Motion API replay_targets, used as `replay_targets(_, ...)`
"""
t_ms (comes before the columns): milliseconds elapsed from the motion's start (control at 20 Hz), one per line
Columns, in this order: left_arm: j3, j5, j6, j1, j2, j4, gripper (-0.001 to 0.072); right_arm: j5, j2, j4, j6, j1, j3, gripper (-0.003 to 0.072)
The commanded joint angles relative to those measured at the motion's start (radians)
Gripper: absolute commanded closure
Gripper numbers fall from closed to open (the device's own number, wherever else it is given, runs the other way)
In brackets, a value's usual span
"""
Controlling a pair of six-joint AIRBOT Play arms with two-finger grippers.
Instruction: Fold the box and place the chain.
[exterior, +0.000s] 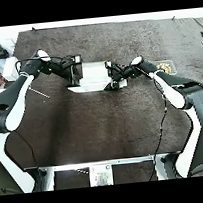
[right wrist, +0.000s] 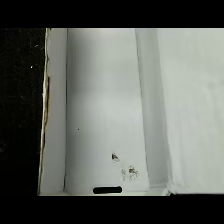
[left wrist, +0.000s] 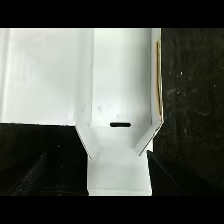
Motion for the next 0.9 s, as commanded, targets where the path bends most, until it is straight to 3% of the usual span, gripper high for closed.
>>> replay_targets(0, -0.043, 0.043, 0.038, -0.026, 0.0, 0.046, 0.0004, 0.0, 0.001, 0.0, 0.0, 0.0, 0.001, 0.0477)
replay_targets(850, -0.061, 0.115, 0.027, -0.051, -0.041, 0.003, 0.0006, 0.0, 0.001, 0.001, 0.0, 0.0, 0.001, 0.0477)
